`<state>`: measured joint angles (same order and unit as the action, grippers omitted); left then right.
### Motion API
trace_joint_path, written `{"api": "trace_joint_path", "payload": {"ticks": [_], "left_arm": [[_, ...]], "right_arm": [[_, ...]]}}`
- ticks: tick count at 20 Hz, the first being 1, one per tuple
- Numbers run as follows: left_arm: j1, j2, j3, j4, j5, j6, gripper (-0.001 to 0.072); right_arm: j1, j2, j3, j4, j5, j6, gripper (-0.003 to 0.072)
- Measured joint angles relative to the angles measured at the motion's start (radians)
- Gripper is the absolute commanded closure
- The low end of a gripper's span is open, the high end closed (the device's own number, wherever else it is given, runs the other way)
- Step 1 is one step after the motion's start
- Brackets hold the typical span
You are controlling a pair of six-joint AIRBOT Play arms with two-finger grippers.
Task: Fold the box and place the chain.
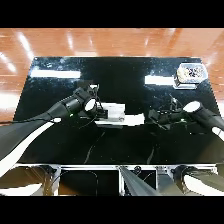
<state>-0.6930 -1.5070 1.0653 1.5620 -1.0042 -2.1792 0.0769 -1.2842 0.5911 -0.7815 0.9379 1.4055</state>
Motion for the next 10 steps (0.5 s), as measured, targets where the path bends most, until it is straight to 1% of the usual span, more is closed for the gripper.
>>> {"api": "trace_joint_path", "payload": {"ticks": [2,3,4,5,10], "left_arm": [[0.000,0.000,0.000,0.000,0.001,0.000,0.0689],[0.000,0.000,0.000,0.000,0.001,0.000,0.0689],[0.000,0.000,0.000,0.000,0.001,0.000,0.0689],[0.000,0.000,0.000,0.000,0.001,0.000,0.0689],[0.000,0.000,0.000,0.000,0.001,0.000,0.0689]], "right_arm": [[0.049,-0.026,0.009,0.056,-0.026,-0.032,0.0646],[0.069,-0.035,0.019,0.080,-0.034,-0.055,0.0568],[0.084,-0.041,0.035,0.106,-0.033,-0.075,0.0238],[0.094,-0.045,0.054,0.127,-0.027,-0.090,0.0167],[0.126,-0.053,0.157,0.168,0.063,-0.132,0.0166]]}}
